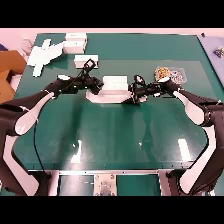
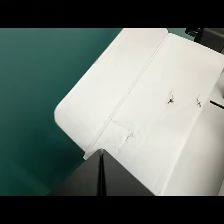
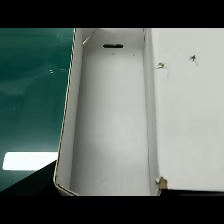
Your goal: Fold the box and place the chain.
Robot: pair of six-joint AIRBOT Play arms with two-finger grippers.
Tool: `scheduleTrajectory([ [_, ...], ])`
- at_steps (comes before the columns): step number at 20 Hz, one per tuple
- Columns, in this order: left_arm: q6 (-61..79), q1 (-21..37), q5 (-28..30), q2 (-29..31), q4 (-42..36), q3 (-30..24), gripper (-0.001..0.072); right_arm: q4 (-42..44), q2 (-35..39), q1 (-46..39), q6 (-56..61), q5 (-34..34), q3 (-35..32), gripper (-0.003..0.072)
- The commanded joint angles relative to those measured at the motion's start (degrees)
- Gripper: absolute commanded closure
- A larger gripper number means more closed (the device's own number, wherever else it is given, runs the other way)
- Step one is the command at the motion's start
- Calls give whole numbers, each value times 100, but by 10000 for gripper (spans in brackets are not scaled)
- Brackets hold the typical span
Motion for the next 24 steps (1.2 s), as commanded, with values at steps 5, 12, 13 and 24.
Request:
scheduleTrajectory([
  [5, -83, 0, -407, -20, 247, 15, 693, 0, -2, 4, 0, 2, 2, 205],
  [12, 15, 2, -350, -17, 229, 22, 693, 0, -2, 4, 0, 2, 2, 205],
  [13, 50, 2, -339, -17, 197, 39, 693, 0, -2, 4, 0, 2, 2, 205],
  [24, 284, 459, -1204, 608, 175, 116, 193, 0, -2, 4, 0, 2, 2, 205],
])
